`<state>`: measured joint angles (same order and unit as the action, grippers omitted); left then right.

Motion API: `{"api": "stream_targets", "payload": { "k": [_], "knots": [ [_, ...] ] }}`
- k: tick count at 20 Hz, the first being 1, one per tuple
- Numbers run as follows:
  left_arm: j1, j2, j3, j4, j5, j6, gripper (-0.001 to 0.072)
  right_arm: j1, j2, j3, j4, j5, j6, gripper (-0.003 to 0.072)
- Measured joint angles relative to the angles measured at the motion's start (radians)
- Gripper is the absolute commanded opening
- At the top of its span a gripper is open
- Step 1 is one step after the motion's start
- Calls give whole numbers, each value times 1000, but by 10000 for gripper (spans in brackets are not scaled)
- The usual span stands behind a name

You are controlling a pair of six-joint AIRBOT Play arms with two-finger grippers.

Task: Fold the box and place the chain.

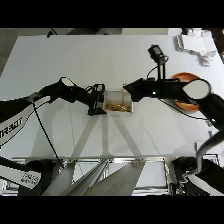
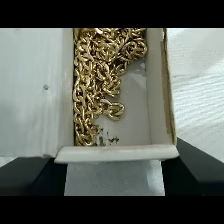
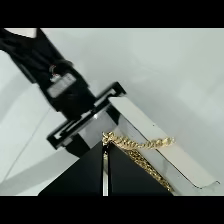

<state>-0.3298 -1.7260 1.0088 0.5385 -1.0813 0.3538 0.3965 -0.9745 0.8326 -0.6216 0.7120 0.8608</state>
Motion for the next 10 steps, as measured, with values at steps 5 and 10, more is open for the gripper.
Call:
{"api": "stream_targets", "payload": {
  "k": [5,10],
  "knots": [
    [0,0,0,0,0,0,214,0,66,0,-6,133,-1,11],
    [0,0,0,0,0,0,214,0,72,0,-27,211,-1,11]
  ]
}}
